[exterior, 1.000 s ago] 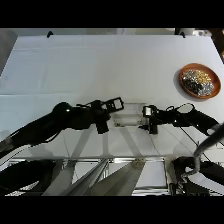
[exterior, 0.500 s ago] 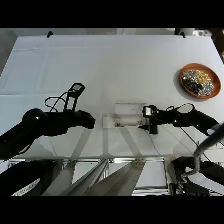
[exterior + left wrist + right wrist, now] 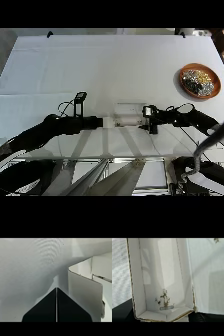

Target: Fold the box and place the chain.

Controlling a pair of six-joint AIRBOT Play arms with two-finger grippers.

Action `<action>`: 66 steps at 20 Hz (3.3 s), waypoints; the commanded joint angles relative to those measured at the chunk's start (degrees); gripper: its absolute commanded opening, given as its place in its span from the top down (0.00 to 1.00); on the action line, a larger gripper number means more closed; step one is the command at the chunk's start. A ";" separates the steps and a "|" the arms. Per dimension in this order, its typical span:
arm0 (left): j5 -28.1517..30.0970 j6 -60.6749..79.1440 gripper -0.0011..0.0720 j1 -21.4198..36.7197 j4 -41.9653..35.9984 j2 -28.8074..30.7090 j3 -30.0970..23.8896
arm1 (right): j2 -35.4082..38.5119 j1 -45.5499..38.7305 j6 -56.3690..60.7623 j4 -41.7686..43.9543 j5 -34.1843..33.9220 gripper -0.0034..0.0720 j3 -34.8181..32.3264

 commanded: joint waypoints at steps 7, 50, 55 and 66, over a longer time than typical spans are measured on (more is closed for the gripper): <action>-5.60 10.64 0.93 -1.90 -9.73 -2.40 0.46 | 0.04 0.00 0.00 0.02 0.02 0.41 0.04; 5.75 17.68 0.19 -3.30 -14.29 -2.86 9.86 | 0.04 0.00 0.00 0.00 0.09 0.41 0.04; 6.27 14.71 0.20 -3.39 -14.49 -5.88 10.23 | 0.04 0.00 0.00 0.00 0.11 0.41 0.04; 13.11 5.51 0.23 -4.46 -7.96 -15.67 22.47 | 0.04 0.00 0.00 0.02 0.11 0.41 0.04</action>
